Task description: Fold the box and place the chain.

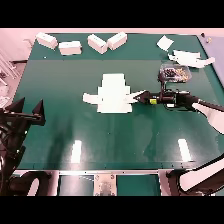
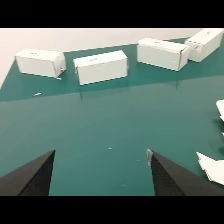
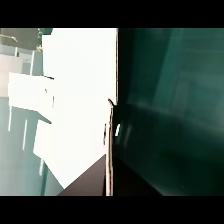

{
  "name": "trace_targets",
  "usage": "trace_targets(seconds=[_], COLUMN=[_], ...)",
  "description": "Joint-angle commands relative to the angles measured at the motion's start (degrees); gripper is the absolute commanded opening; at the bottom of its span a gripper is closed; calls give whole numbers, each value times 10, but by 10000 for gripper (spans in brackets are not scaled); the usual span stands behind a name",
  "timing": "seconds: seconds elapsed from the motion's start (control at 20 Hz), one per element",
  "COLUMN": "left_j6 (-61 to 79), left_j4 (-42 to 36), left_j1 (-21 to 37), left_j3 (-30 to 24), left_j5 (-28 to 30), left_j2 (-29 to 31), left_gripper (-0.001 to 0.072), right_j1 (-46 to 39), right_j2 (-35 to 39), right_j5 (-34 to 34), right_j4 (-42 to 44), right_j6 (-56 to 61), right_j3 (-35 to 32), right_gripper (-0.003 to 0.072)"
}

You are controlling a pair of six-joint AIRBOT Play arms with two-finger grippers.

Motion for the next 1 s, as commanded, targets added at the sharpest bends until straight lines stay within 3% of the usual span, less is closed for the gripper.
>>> trace_targets(seconds=[0.0,0.35,0.45,0.5,0.55,0.6,0.75,0.8,0.95], left_j6=[-2,-87,-120,-124,-128,-128,-129,-129,-184], left_j4=[-1,-1,-1,-1,2,2,6,9,62], left_j1=[0,0,0,0,0,0,0,0,0], left_j3=[0,1,16,34,59,88,197,233,356], left_j5=[-25,-105,-109,-127,-157,-181,-262,-300,-410], left_j2=[0,-2,-33,-67,-111,-161,-332,-385,-550], left_gripper=[645,642,641,641,547,534,536,567,565], right_j1=[1,1,1,1,1,1,1,1,1], right_j2=[-3,-5,-5,-5,-5,-5,-5,-5,-5], right_j5=[-20,-23,-25,-25,-25,-25,-25,-25,-25], right_j4=[-34,-35,-34,-34,-35,-34,-34,-34,-34], right_j6=[14,13,13,13,14,14,14,14,14], right_j3=[2,2,2,2,2,2,2,2,2], right_gripper=[6,6,7,7,7,7,7,7,7])
